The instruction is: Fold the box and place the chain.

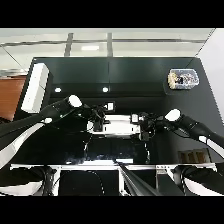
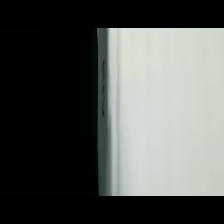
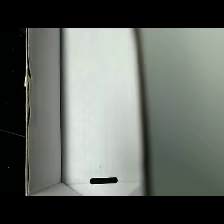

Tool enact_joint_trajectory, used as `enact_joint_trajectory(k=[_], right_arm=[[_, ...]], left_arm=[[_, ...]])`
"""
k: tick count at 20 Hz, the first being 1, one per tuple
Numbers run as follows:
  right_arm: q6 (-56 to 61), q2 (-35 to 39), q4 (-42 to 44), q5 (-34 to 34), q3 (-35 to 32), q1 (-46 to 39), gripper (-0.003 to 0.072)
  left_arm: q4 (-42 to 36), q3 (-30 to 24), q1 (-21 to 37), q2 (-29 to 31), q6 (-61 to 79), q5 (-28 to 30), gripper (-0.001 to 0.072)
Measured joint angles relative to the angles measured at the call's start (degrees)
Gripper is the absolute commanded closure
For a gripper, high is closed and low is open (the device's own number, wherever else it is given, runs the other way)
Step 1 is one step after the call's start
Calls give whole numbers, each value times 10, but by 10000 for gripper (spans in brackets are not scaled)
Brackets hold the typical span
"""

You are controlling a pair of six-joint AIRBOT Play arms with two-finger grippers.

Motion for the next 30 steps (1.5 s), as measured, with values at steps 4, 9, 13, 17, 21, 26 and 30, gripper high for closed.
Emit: enact_joint_trajectory(k=[4,9,13,17,21,26,30], right_arm=[[0,0,0,0,0,0,-14],[3,0,-7,1,1,0,96],[8,0,-16,2,0,0,211],[11,0,-20,1,0,0,211],[11,0,-24,2,0,0,212],[12,0,-24,1,0,0,424],[12,0,-24,2,0,0,550]], left_arm=[[0,0,0,0,0,0,686],[0,0,0,0,0,0,686],[0,0,0,0,0,0,686],[0,0,0,0,0,0,599],[2,0,1,12,-9,-9,-11],[50,1,6,64,-103,-30,-5],[135,1,8,122,-253,-62,506]])
